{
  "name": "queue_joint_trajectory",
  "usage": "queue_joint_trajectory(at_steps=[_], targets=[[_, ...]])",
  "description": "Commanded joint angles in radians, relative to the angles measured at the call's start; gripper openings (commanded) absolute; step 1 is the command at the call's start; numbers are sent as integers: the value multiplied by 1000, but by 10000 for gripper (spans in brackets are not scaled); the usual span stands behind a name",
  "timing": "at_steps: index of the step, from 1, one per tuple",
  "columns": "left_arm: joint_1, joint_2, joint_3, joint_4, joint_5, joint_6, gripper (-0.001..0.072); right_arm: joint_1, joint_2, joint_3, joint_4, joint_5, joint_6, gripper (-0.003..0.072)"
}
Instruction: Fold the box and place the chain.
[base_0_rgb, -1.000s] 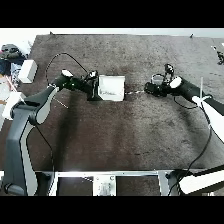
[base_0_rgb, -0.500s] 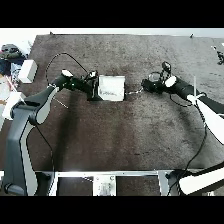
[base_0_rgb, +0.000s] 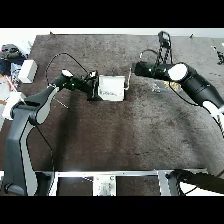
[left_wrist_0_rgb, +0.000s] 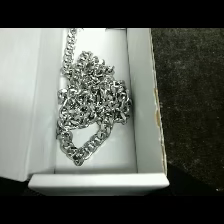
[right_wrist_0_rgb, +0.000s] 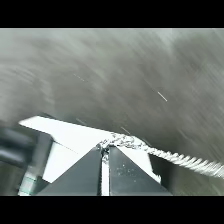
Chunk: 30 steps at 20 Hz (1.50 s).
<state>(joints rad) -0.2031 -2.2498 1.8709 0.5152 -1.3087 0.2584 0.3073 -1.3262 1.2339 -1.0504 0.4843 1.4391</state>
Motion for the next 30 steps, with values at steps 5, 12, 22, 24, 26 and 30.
queue_joint_trajectory(at_steps=[5, 12, 22, 24, 26, 30], targets=[[0, -1, 0, 0, 0, 0, 486, 149, -29, 64, 2, -42, -2, 8], [0, -1, 0, 0, 0, 0, 486, 172, -230, 63, -1, 55, 5, 10], [1, -1, 0, 0, 0, 0, 487, -176, -89, -153, -133, 184, 92, 243], [0, -1, 0, 0, 0, 0, 487, -258, -99, -209, -132, 168, 143, 244], [1, -1, 0, 0, 0, 0, 487, -295, -138, -232, -131, 89, 156, 244], [0, -1, 0, 0, 0, 0, 486, -298, -229, -230, -42, -74, 155, 244]])
